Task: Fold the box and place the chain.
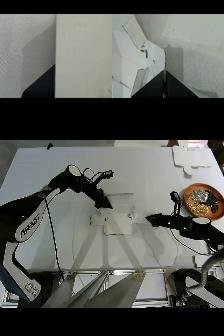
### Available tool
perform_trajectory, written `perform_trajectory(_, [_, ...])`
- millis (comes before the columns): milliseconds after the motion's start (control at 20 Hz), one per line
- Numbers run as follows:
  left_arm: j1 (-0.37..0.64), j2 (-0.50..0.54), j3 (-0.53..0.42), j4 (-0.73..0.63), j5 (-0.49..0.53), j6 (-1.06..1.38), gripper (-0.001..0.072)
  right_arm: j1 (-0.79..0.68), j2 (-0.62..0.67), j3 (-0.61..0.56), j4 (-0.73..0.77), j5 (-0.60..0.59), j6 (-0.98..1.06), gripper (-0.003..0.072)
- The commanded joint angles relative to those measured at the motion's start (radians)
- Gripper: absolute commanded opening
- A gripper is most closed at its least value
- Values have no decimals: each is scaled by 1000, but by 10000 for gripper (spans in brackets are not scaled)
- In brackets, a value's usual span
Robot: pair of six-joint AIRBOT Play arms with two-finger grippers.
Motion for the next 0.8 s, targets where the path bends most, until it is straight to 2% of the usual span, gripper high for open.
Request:
perform_trajectory(0, [-1, 0, 0, 0, 11, 0, 8, 1, 1, 0, 1, -2, 1, 14])
perform_trajectory(50, [-1, 0, 0, 0, 11, 0, 8, 1, 1, 0, 6, -4, 1, 46])
perform_trajectory(150, [0, 2, 0, 2, 10, 0, 7, 1, 1, 1, 37, 3, 2, 332])
perform_trajectory(200, [1, 9, 0, 2, 9, 0, 7, 0, 1, 9, 61, 26, 6, 360])
perform_trajectory(350, [26, 79, 0, 31, -42, -1, 5, -2, 1, 68, 111, 160, 23, 360])
perform_trajectory(550, [79, 264, 0, 182, -66, -93, 2, -2, 1, 168, 109, 319, 121, 360])
perform_trajectory(750, [136, 462, -5, 175, -147, -94, -2, -2, 1, 216, 109, 433, 171, 359])
